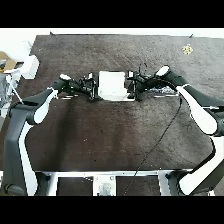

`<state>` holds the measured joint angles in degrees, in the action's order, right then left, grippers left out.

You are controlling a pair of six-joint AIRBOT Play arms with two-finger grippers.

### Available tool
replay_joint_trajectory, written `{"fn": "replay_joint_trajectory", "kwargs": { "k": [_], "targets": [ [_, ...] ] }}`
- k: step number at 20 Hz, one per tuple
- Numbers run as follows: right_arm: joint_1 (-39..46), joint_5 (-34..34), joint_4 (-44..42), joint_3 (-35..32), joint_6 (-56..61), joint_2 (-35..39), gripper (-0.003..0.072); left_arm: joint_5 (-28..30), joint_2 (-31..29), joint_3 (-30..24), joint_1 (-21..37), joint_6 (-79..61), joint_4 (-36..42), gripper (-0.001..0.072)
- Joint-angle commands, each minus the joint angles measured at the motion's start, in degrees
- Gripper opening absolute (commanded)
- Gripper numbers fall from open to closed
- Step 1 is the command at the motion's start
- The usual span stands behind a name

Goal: Fold the box and place the chain.

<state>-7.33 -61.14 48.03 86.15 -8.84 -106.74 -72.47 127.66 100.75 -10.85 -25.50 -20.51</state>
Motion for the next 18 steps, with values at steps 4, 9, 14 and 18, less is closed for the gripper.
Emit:
{"fn": "replay_joint_trajectory", "kwargs": {
  "k": [4,9,14,18],
  "targets": [
    [-2.32,0.7,-2.91,-0.02,0.0,-0.55,0.0183,0.04,-0.04,0.02,-0.04,0.0,-0.02,0.0163],
    [-2.47,2.56,-7.21,-0.02,-0.22,-0.63,0.0151,0.02,-0.04,0.02,-0.04,0.0,-0.02,0.0162],
    [-2.6,2.67,-10.32,0.0,-0.46,-2.71,0.0152,0.02,-0.04,0.02,-0.04,0.0,-0.02,0.0163],
    [-3.19,4.04,-10.19,0.0,-2.84,-2.86,0.0308,0.02,-0.04,0.02,-0.04,0.0,-0.02,0.0163]
  ]
}}
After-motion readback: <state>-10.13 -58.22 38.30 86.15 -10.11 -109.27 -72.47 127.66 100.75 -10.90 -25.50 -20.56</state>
